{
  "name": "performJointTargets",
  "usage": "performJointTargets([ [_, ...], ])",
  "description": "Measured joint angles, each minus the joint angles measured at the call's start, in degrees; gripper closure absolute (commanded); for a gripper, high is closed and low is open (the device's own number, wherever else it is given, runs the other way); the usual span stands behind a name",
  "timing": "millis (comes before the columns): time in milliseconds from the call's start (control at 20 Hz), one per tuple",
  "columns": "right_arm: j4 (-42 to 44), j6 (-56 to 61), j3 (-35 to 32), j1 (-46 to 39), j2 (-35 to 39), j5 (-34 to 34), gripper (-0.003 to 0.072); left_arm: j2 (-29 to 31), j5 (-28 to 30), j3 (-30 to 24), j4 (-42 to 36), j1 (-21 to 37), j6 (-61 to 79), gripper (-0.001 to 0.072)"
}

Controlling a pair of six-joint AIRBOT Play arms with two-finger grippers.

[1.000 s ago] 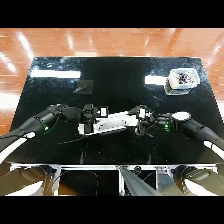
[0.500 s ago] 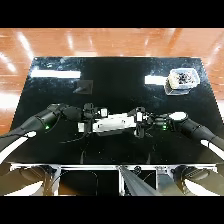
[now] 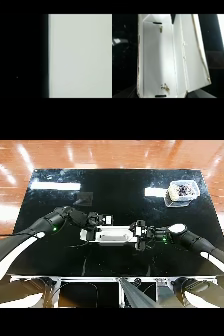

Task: Fold the box and place the chain.

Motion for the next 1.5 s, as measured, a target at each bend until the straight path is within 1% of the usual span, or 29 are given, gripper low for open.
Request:
performJointTargets([
  [200,-1.2,2.5,0.1,1.7,-0.2,-2.9,-0.0034,-0.4,2.8,0.5,-0.6,0.0,0.0,0.0688],
  [350,-4.0,4.8,0.4,3.7,-0.6,-5.0,-0.0034,-0.5,4.2,0.7,-1.2,0.0,0.0,0.0688],
  [500,-7.0,7.4,1.2,4.7,-1.2,-5.9,-0.0034,-0.5,4.8,0.7,-1.5,0.0,0.0,0.0687],
  [700,-10.7,11.4,2.1,5.2,-1.8,-5.4,-0.0034,-0.5,5.0,0.7,-1.8,0.0,0.0,0.0687],
  [900,-12.5,13.0,2.4,5.3,-2.0,-4.9,-0.0034,-0.5,4.4,0.7,-1.9,0.0,0.0,0.0688],
  [1250,-13.1,14.4,2.7,5.3,-2.0,-4.4,-0.0034,-0.5,2.4,0.7,-1.9,0.0,0.0,0.0687],
  [1500,-13.1,15.2,2.8,5.3,-2.0,-3.9,-0.0034,-0.5,2.3,0.7,-1.9,0.0,0.0,0.0687],
])
